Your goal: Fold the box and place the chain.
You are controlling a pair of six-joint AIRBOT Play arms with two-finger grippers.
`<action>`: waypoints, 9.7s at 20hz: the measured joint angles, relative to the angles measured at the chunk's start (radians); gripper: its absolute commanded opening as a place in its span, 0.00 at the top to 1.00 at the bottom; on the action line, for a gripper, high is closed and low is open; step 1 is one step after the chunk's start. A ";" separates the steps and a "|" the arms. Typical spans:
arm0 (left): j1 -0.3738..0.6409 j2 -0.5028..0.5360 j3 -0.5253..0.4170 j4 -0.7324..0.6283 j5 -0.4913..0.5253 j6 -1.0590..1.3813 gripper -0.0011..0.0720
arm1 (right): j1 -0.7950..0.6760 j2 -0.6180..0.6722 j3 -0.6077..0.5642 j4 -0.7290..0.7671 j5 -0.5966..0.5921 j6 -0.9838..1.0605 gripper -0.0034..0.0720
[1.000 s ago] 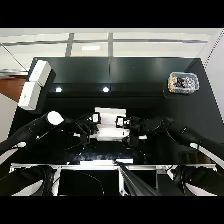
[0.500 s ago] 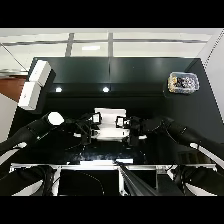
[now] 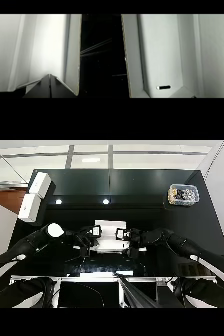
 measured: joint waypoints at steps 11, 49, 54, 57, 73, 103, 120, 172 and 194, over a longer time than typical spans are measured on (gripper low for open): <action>0.469 0.188 0.024 0.228 -0.282 -0.689 0.95 | 0.000 0.000 0.000 0.000 0.012 0.000 0.26; 0.470 -0.146 0.026 -0.089 -0.390 -0.949 0.03 | 0.000 0.000 0.000 0.000 0.019 0.000 0.26; 0.459 -0.068 0.028 -0.097 -0.404 -0.978 0.03 | 0.000 0.000 0.000 0.000 0.019 0.000 0.26; 0.414 -0.040 0.028 -0.097 -0.403 -0.996 0.03 | 0.000 0.000 0.000 0.000 0.019 0.000 0.49; 0.134 -0.023 0.028 -0.038 -0.092 -1.220 0.03 | 0.000 0.000 0.000 0.000 0.019 0.000 0.48; -0.308 -0.136 0.278 0.775 -0.161 -2.216 0.33 | 0.000 0.000 0.000 0.000 0.019 0.000 0.49; -0.315 -0.192 0.315 0.772 -0.183 -2.305 0.33 | 0.000 0.000 0.000 0.000 0.019 0.000 0.49; -0.370 -0.248 0.406 0.875 -0.286 -2.319 0.62 | 0.002 0.000 0.000 0.002 0.027 0.002 0.49; -0.378 -0.276 0.426 0.848 -0.278 -2.321 0.95 | 0.001 0.000 0.000 0.003 0.026 0.009 0.49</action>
